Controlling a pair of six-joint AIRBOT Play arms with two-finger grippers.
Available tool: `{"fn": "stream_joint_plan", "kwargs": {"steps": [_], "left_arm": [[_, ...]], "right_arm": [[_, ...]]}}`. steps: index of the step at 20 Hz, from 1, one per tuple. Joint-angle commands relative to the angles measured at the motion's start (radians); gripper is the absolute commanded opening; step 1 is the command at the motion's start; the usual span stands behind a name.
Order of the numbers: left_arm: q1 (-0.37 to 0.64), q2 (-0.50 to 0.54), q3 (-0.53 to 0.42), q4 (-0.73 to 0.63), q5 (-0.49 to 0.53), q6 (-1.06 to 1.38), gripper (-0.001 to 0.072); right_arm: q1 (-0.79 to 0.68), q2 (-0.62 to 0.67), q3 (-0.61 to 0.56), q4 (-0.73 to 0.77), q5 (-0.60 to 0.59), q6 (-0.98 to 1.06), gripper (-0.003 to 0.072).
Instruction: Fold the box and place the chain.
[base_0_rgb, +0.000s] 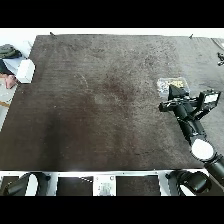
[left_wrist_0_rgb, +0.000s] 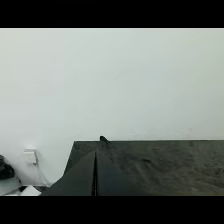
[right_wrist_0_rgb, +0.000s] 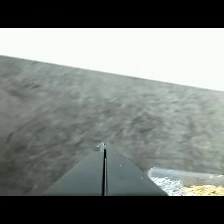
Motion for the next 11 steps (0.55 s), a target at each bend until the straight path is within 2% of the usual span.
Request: {"fn": "stream_joint_plan", "kwargs": {"steps": [1, 5, 8, 11], "left_arm": [[0.000, 0.179, -0.189, -0.026, 0.113, 0.011, 0.0006], [-0.023, 0.246, -0.325, -0.040, 0.123, -0.089, 0.0007], [-0.148, 0.245, -0.429, -0.040, 0.285, -0.010, 0.0006], [-0.260, 0.245, -0.470, -0.037, 0.399, 0.024, 0.0007]], "right_arm": [[0.001, 0.000, 0.000, -0.003, -0.084, 0.000, -0.0011], [0.001, 0.000, 0.000, -0.003, -0.141, 0.000, -0.0012], [0.001, 0.000, 0.000, -0.003, -0.182, 0.000, -0.0011], [0.001, 0.000, 0.000, -0.003, -0.216, 0.000, -0.0011]]}}
